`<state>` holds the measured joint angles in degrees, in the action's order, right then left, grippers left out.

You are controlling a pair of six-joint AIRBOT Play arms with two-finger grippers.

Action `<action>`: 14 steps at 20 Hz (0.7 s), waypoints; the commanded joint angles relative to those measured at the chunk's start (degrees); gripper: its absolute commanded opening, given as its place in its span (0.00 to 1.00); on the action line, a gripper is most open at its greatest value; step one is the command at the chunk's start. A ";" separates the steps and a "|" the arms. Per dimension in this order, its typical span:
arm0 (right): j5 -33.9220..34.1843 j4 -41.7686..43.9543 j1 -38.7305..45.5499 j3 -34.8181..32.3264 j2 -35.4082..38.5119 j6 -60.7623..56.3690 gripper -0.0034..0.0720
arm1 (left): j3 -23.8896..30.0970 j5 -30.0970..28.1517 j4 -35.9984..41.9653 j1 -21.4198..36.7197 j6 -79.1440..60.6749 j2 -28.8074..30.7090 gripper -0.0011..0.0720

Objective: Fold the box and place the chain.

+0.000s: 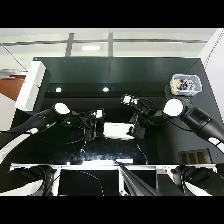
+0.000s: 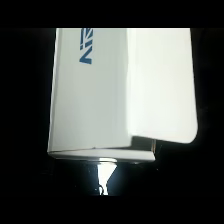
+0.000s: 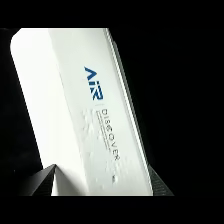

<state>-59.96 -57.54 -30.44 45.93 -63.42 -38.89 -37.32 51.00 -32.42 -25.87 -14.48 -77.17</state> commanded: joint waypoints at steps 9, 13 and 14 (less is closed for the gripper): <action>0.48 -0.94 -0.81 -0.50 0.07 -0.07 0.44 | 0.00 -0.02 0.00 -0.02 -0.02 -0.02 0.64; -0.35 -1.09 -1.25 -0.50 0.07 -1.68 0.35 | 0.00 -0.02 0.00 -0.02 -0.02 -0.02 0.64; -0.39 -1.05 -1.25 -0.50 0.07 -2.03 0.35 | 0.00 -0.02 0.00 -0.02 -0.02 -0.02 0.64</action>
